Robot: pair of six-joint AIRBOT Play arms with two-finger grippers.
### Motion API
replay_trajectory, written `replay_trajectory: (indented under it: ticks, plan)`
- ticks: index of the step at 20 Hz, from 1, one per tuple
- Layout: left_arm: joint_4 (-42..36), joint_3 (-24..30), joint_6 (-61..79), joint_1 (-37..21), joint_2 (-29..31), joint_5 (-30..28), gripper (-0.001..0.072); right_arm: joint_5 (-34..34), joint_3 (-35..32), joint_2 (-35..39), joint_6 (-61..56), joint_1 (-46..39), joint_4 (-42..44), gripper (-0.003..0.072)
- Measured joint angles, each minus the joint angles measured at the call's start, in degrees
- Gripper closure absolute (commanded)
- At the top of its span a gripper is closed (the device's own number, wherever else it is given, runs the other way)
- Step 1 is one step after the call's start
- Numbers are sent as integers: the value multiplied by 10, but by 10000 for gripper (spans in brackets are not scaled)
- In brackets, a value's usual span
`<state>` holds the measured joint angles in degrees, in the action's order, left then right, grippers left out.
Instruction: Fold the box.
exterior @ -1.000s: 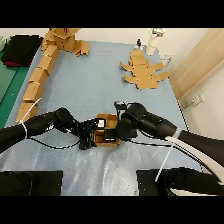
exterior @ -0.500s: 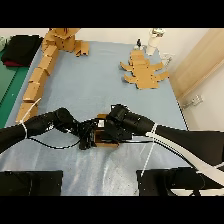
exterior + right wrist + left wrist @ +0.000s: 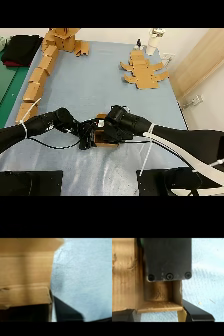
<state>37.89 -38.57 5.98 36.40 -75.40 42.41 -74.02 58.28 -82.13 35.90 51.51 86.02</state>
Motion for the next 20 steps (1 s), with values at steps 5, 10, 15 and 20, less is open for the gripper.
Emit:
replay_trajectory:
  ticks: [5,10,15,20]
  plan:
    - [0,0,0,0,0,0,367,-1,1,19,-2,3,1,291]
    - [0,0,0,0,0,0,367,-13,7,72,-3,3,3,292]
    - [0,0,0,0,0,0,366,-74,10,138,-6,3,-15,477]
    - [0,0,0,0,0,0,367,-102,-6,176,12,-46,-53,683]
